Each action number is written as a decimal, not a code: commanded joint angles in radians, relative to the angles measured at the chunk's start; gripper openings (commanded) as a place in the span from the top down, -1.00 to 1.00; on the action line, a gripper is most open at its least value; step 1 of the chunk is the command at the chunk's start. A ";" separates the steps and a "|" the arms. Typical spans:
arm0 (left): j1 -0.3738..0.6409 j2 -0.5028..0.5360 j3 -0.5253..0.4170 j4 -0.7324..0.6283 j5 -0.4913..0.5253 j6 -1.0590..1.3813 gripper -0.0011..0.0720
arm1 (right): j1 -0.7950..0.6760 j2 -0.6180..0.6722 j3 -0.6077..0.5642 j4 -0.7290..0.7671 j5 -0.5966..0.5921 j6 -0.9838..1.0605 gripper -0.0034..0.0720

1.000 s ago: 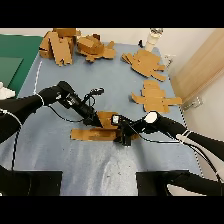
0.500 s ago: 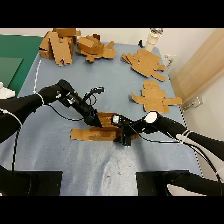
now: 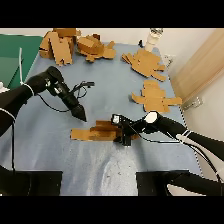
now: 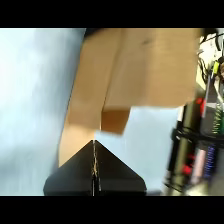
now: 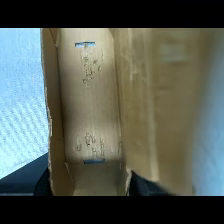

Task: Fold the box.

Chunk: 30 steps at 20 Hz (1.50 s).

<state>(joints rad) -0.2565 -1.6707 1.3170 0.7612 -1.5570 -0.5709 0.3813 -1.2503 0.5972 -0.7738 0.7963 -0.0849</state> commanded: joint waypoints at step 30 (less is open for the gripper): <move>-0.212 0.002 -0.067 -0.121 0.384 -0.509 0.95 | 0.001 0.001 0.000 0.000 0.000 0.000 -0.33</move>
<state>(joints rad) -0.4698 -1.6691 1.2736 0.5865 -1.2240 -1.0355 0.3813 -1.2503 0.5972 -0.7742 0.7959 -0.0856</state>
